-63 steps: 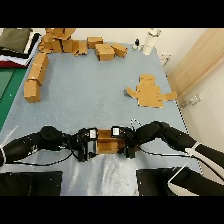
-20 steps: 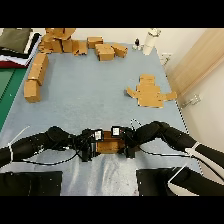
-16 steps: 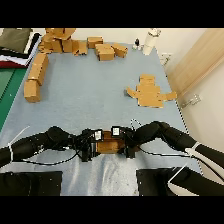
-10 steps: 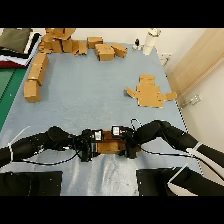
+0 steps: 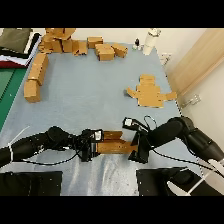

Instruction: Fold the box.

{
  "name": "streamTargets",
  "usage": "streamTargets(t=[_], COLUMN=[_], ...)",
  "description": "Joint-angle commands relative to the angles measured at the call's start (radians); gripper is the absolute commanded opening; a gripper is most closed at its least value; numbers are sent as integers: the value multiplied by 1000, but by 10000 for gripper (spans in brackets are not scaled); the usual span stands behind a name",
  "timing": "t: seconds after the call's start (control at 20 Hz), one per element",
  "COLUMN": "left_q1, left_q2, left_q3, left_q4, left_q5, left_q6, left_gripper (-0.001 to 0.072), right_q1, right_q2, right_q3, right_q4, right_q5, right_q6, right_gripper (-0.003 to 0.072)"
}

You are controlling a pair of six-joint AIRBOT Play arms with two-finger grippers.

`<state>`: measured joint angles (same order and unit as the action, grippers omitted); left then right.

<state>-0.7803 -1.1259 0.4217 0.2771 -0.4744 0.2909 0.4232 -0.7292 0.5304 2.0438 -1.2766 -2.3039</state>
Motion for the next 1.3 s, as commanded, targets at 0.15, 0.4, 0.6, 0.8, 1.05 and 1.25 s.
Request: streamTargets(t=[0.15,0.4,0.6,0.8,1.05,1.25], left_q1=[1,1,1,1,1,1], left_q2=[-1,0,-1,-1,-1,-1], left_q3=[1,1,1,1,1,1], left_q4=[0,0,0,0,0,0], left_q5=[1,1,1,1,2,2], left_q6=[0,0,0,0,0,0], left_gripper=[370,370,370,370,370,370], right_q1=[-6,-3,14,13,13,13], right_q2=[93,40,-111,-304,-461,-555], right_q3=[-2,-21,3,166,218,218], right_q4=[45,199,429,419,264,260], right_q5=[-18,181,368,350,302,283], right_q6=[652,682,677,576,542,541], right_gripper=[720,714,524,406,34,4])
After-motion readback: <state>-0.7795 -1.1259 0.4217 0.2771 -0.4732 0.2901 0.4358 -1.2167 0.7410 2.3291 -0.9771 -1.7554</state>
